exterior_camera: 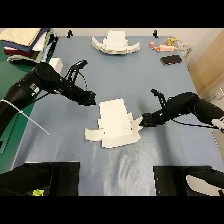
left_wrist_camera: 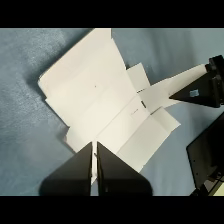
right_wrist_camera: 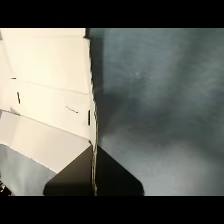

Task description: Fold the box.

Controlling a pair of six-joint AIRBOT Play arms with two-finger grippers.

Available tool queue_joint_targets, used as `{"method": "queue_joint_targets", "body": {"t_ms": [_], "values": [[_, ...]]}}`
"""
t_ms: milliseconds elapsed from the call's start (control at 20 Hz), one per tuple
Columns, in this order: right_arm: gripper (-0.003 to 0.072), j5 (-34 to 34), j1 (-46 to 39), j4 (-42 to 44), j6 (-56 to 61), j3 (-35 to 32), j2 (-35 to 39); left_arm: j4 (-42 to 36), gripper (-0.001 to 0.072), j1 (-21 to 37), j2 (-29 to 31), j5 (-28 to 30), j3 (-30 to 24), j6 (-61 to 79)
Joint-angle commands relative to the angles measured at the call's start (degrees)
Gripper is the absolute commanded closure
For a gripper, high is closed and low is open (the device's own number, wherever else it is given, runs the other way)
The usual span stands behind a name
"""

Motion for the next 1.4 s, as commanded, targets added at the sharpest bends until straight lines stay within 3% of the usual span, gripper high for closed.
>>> {"method": "queue_joint_targets", "body": {"t_ms": [0,300,450,700,1000,1350], "values": [[0.0685,5.25,5.11,0.85,-1.49,-5.60,6.95,-1.86,0.0262,1.81,0.02,-1.66,-0.02,1.51],[0.0685,18.05,12.00,0.66,5.05,-19.12,23.23,0.20,0.0239,9.31,-0.04,-6.62,-1.95,5.38],[0.0685,18.38,12.00,0.52,5.29,-19.82,24.70,-0.98,0.0239,11.69,-0.04,-8.55,-6.23,10.05],[0.0685,18.14,12.00,0.52,5.29,-19.82,24.70,-11.98,0.0238,12.15,-4.39,-8.02,-12.90,21.84],[0.0685,16.76,12.00,0.55,5.29,-19.82,24.70,-26.29,0.0238,12.09,-18.56,-7.74,-10.67,33.14],[0.0685,16.04,12.00,0.57,5.29,-19.82,24.70,-26.08,0.0239,10.56,-27.82,-13.44,-4.50,35.93]]}}
